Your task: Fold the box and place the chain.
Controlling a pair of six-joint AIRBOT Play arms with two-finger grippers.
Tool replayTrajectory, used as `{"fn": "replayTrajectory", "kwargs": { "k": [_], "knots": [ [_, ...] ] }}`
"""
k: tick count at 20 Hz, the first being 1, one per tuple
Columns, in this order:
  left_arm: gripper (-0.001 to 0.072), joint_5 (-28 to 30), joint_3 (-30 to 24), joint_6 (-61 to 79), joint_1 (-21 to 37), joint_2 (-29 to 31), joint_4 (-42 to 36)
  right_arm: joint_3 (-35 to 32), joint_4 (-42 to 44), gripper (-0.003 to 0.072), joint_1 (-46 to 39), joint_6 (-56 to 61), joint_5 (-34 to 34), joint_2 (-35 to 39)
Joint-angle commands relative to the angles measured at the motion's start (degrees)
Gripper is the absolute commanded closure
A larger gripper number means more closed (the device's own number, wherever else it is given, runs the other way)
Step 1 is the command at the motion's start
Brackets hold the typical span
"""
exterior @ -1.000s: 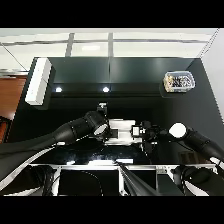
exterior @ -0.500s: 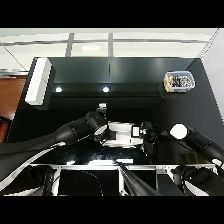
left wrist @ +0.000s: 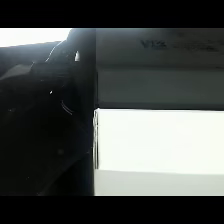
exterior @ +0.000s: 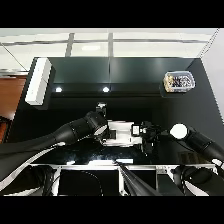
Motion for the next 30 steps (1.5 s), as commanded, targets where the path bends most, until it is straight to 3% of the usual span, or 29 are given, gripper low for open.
{"fn": "replayTrajectory", "kwargs": {
  "k": [1, 2, 3, 5, 18, 20, 30],
  "knots": [
    [0.0684, 0.98, 0.0, -0.04, 0.0, 0.0, -0.26, -0.02, 3.74, 0.0204, -0.02, -0.76, -0.66, -0.09],
    [0.0684, 0.98, 0.0, -0.04, 0.0, 0.0, -0.28, -0.02, 3.74, 0.0213, -0.02, 0.81, -0.61, -0.11],
    [0.0684, 0.94, 0.0, -0.02, 0.0, 0.0, -0.26, -0.02, 3.72, 0.0269, 0.0, 2.38, -0.59, -0.15],
    [0.0684, 0.94, 0.0, -0.02, 0.0, 0.0, -0.26, -0.02, 3.72, 0.028, 0.0, 3.98, -0.59, -0.17],
    [0.0683, 0.96, 0.0, -0.02, 0.0, 0.0, -0.26, -0.02, 1.79, 0.0283, 3.39, 1.99, -0.9, -0.2],
    [0.0683, 0.96, 0.0, -0.02, 0.0, 0.0, -0.26, -0.02, 1.79, 0.0644, 4.57, 1.99, -3.37, -0.17],
    [0.0683, 0.96, 0.0, -0.02, 0.0, 0.0, -0.28, -0.02, 7.61, 0.0639, 7.39, 2.03, -8.33, -2.27]
  ]
}}
